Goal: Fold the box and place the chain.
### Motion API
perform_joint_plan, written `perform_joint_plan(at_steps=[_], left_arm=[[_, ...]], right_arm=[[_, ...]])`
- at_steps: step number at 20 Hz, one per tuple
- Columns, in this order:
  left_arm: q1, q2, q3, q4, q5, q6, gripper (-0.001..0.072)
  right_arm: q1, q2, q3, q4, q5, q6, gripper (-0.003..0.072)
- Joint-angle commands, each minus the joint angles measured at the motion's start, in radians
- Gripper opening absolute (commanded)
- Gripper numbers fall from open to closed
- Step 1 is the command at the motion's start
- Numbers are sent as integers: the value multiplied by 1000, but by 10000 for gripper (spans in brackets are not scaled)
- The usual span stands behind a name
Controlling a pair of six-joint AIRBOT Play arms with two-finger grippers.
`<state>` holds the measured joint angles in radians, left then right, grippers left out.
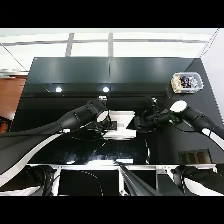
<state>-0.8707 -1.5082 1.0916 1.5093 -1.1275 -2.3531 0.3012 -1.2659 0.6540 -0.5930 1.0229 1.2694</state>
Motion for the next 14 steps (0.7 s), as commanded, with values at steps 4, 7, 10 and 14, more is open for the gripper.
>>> perform_joint_plan(at_steps=[4,7,10,14], left_arm=[[0,0,1,0,0,0,29],[0,0,1,0,0,0,29],[0,0,1,0,0,0,29],[0,0,1,0,0,0,29]], right_arm=[[176,0,107,-274,-121,318,609],[251,0,144,-443,-116,500,608],[319,0,172,-589,-116,658,607],[355,0,175,-669,-90,744,539]])
